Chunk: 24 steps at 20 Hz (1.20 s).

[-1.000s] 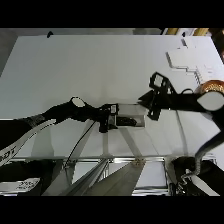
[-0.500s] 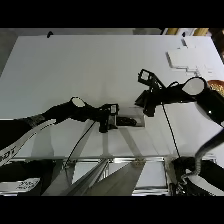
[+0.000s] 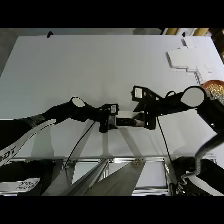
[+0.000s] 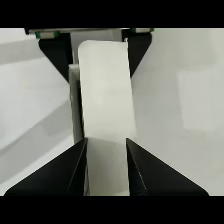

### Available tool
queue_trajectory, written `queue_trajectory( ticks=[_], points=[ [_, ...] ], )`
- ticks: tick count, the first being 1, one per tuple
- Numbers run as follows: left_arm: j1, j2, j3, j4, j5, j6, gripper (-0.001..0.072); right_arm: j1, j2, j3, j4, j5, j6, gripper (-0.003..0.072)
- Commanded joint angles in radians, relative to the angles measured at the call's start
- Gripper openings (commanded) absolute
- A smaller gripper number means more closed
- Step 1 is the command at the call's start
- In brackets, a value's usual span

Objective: Fold the box and place the chain.

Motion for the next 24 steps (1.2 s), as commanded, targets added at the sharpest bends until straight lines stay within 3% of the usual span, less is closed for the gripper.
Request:
queue_trajectory(
  ticks=[1,11,15,23,24],
  points=[
    [0.000,0.000,0.000,0.000,0.000,0.000,0.0082,0.018,0.009,-0.045,-0.066,-0.042,0.000,0.0284],
    [0.000,0.000,0.000,0.000,0.000,0.000,0.0082,0.086,0.009,-0.065,-0.089,-0.067,-0.053,0.0289],
    [0.000,0.000,0.000,0.000,0.000,0.000,0.0082,0.106,0.009,-0.085,-0.106,-0.086,-0.053,0.0166],
    [0.000,0.000,0.000,0.000,0.000,0.000,0.0082,0.106,0.009,-0.085,-0.123,-0.145,-0.053,0.0147],
    [0.000,0.000,0.000,0.000,0.000,0.000,0.0082,0.106,0.009,-0.085,-0.123,-0.150,-0.053,0.0100]
  ],
)
